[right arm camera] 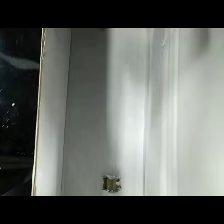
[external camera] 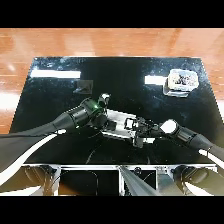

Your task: Fold the box and place the chain.

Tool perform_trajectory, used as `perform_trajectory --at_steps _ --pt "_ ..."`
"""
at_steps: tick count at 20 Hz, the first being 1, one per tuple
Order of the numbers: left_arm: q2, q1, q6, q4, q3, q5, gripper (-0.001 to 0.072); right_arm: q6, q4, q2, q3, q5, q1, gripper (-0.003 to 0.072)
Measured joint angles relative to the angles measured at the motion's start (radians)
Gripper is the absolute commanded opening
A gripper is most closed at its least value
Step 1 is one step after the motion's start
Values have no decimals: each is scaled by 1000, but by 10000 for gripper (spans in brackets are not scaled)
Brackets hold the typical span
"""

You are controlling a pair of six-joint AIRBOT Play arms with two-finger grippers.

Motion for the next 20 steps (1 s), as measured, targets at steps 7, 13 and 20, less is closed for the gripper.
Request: perform_trajectory --at_steps 7,13,20 --pt "-1 0 0 -16 1 33 18 -1 2 7 0 3 -1 719" --pt "7 11 -11 16 2 98 17 46 -24 68 0 7 -3 717" --pt "21 45 -10 42 1 111 18 139 -168 97 6 78 -4 717"
